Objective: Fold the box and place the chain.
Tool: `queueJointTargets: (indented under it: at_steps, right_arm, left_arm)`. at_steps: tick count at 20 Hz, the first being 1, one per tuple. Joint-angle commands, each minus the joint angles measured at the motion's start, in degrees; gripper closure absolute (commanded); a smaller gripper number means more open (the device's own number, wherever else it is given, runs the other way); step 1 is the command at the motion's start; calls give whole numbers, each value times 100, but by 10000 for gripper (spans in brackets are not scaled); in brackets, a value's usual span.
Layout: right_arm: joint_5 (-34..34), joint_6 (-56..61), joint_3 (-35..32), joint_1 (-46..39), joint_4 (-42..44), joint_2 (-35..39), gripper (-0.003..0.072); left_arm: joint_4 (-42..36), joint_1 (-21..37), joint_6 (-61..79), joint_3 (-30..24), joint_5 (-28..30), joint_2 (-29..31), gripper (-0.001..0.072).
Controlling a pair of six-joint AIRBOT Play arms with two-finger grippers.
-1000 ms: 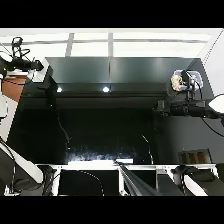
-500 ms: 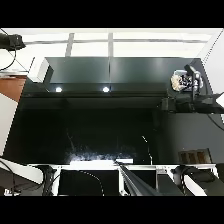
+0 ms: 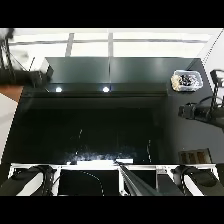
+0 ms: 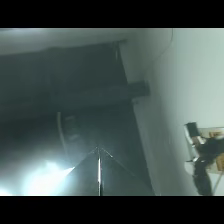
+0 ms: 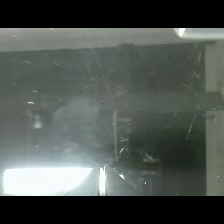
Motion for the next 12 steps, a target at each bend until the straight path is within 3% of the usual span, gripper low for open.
queueJointTargets:
  at_steps: [1, 6, 12]
  right_arm:
    - [-505, 153, -793, 4, -262, 181, 645]
    - [-507, 151, -804, 4, -271, 184, 646]
    - [-507, 151, -804, 4, -271, 184, 646]
  left_arm:
    - [-4, -85, -175, -2459, 828, 1832, 682]
    - [94, 286, -164, -2664, 442, 2736, 679]
    - [72, 282, -164, -2664, 455, 2828, 679]
